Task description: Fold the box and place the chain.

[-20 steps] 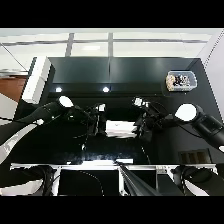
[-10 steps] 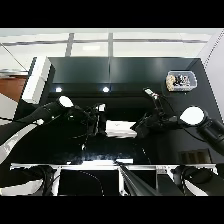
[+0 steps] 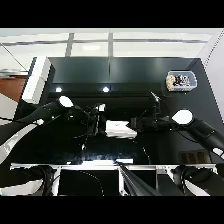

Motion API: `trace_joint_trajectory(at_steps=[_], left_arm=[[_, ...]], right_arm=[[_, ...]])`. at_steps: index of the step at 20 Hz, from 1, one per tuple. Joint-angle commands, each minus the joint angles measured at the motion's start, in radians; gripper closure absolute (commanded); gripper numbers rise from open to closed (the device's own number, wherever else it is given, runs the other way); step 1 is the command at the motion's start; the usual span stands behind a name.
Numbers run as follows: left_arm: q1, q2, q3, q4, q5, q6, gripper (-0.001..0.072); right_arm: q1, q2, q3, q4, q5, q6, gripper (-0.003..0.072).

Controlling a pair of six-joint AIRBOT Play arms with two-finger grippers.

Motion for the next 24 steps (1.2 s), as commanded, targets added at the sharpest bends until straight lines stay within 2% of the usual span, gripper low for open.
trace_joint_trajectory(at_steps=[1,8,18,24], left_arm=[[0.000,0.000,0.000,0.000,0.000,0.000,0.0225],[0.000,0.000,0.000,0.000,0.000,0.000,0.0225],[0.000,0.000,0.000,0.000,0.000,0.000,0.0225],[0.000,0.000,0.000,0.000,0.000,0.000,0.0225]], right_arm=[[0.001,-0.030,-0.005,0.016,-0.018,0.022,0.0642],[0.000,-0.034,-0.058,0.015,-0.021,0.023,0.0642],[0.000,-0.033,-0.059,0.001,-0.030,0.022,0.0642],[0.001,-0.033,-0.058,0.172,-0.009,-0.056,0.0642]])
